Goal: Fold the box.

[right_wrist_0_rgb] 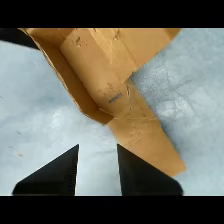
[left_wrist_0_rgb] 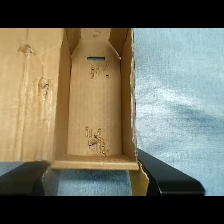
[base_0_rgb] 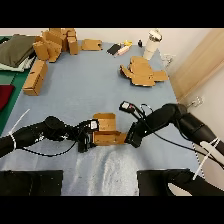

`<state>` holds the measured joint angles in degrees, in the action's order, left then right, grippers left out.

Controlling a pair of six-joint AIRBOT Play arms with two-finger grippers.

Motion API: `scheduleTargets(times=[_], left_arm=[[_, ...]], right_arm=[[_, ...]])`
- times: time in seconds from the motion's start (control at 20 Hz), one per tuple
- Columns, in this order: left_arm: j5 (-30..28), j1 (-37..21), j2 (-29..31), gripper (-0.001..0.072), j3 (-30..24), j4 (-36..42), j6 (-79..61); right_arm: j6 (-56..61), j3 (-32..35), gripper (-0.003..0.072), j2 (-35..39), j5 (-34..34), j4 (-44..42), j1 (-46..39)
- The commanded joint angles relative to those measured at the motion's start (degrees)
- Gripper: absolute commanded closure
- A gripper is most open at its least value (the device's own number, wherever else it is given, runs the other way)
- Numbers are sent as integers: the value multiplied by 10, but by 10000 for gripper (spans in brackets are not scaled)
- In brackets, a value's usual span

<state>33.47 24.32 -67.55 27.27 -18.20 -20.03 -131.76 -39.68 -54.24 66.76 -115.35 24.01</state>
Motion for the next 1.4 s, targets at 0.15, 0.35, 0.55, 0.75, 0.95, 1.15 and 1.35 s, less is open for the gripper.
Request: scheduleTargets(times=[0.15, 0.35, 0.55, 0.75, 0.95, 1.15, 1.35], left_arm=[[0, -1, 0, 377, 0, 0, 0], [0, -1, 0, 377, 0, 0, 0], [0, -1, 0, 377, 0, 0, 0], [0, 0, 0, 377, 0, 0, 0], [0, 0, 0, 377, 0, 0, 0], [0, 0, 0, 377, 0, 0, 0], [0, 0, 0, 377, 0, 0, 0]], right_arm=[[-232, 75, 231, 2, -169, 18, 0], [-304, 75, 231, -10, -183, -49, 2], [-329, 75, 231, -14, -183, -53, 38], [-329, 75, 232, -36, -210, -31, 52], [-329, 75, 437, -50, -212, -26, 70], [-329, 75, 565, -50, -243, -1, 97], [-329, 75, 566, -52, -269, -1, 114]])
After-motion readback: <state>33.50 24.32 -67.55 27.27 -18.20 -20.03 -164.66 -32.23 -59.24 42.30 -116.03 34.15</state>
